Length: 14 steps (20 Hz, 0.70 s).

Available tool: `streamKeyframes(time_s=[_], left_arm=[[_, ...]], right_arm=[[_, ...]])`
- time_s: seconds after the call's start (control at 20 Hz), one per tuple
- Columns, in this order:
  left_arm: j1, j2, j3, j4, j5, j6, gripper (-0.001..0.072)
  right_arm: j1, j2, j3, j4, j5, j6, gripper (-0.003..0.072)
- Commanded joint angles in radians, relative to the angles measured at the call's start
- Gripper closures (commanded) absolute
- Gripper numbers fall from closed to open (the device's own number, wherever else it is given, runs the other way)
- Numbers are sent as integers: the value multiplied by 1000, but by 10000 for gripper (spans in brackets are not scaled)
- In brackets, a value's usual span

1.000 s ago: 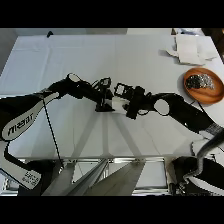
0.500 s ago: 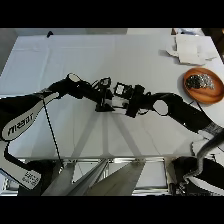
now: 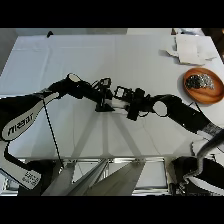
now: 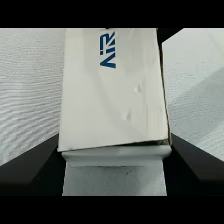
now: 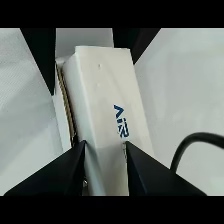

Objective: Fold the box and place the chain.

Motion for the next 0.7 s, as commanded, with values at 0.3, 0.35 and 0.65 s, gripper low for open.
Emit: streamKeyframes(time_s=[0.3,0.35,0.65], left_arm=[[0,0,0,0,0,-2,569],[0,0,0,0,0,-2,569],[0,0,0,0,0,-2,569]], right_arm=[[37,0,-3,26,44,2,326],[37,4,-3,25,46,2,303],[37,55,-2,7,23,2,303]])
